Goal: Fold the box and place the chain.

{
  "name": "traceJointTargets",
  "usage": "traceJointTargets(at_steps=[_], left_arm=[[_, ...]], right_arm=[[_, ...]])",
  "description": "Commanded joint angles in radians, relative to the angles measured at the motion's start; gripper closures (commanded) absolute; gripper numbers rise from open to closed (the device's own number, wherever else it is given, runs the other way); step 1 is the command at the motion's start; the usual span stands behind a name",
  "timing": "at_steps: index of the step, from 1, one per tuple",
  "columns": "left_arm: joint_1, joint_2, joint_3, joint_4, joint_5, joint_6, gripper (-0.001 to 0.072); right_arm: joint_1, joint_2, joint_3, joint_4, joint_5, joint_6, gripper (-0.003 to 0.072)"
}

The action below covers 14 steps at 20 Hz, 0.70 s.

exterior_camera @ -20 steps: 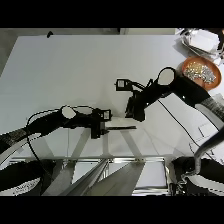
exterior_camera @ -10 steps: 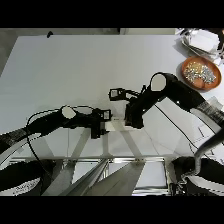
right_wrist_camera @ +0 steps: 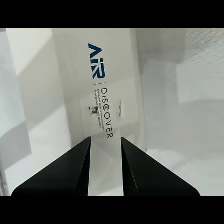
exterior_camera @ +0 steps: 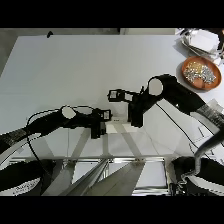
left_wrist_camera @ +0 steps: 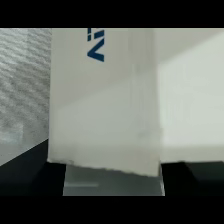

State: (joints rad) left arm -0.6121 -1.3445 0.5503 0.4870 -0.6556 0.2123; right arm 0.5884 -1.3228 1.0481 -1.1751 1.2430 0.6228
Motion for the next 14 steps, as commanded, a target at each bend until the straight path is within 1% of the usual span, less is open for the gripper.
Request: traceJointTargets(at_steps=[1, 2, 3, 7, 11, 14], left_arm=[[0.0, 0.0, 0.0, 0.0, 0.0, 0.0, 0.0573], [0.0, 0.0, 0.0, 0.0, 0.0, 0.0, 0.0573], [0.0, 0.0, 0.0, 0.0, 0.0, 0.0, 0.0573], [0.0, 0.0, 0.0, 0.0, 0.0, 0.0, 0.0573], [0.0, 0.0, 0.0, 0.0, 0.0, 0.0, 0.0573], [0.0, 0.0, 0.0, 0.0, 0.0, 0.0, 0.0573]], right_arm=[[0.02, 0.02, 0.0, 0.006, 0.001, 0.01, 0.047], [0.032, 0.032, 0.0, 0.017, -0.002, 0.01, 0.0366], [0.045, 0.042, -0.002, 0.031, -0.003, 0.01, 0.0334], [0.085, 0.044, -0.035, 0.05, -0.066, 0.01, 0.0338], [0.085, 0.04, -0.048, 0.043, -0.127, 0.036, 0.0347], [0.086, 0.04, -0.048, 0.039, -0.15, 0.037, 0.0351]])
